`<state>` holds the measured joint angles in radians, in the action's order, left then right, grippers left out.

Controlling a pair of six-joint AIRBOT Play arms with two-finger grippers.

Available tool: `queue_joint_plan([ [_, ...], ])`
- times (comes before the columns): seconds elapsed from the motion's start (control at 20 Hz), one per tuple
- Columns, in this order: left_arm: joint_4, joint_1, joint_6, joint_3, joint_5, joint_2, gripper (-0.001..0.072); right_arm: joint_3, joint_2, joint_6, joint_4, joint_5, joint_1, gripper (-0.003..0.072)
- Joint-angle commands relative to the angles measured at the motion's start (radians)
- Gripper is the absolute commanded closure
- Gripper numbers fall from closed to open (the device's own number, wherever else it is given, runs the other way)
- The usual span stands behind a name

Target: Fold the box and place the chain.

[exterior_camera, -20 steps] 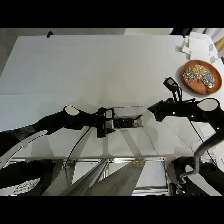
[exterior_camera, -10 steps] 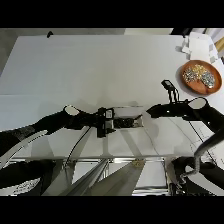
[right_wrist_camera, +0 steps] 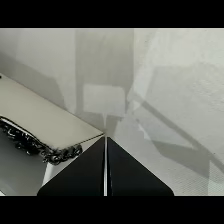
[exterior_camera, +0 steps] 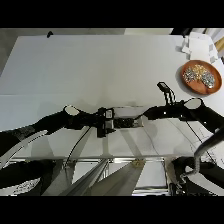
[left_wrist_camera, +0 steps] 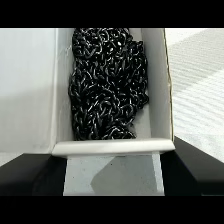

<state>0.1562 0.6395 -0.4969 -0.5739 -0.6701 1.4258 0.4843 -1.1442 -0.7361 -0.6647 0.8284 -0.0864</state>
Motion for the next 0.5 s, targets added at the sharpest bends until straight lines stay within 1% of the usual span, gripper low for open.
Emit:
queue_joint_plan([
  [0.0,0.0,0.0,0.0,-0.001,0.0,0.0,0.0397,-0.001,-0.001,0.0,0.011,0.024,-0.002,0.0671],
  [0.45,0.0,0.0,0.0,-0.001,0.0,0.0,0.0397,-0.001,-0.001,0.0,0.015,0.07,-0.002,0.0671],
])
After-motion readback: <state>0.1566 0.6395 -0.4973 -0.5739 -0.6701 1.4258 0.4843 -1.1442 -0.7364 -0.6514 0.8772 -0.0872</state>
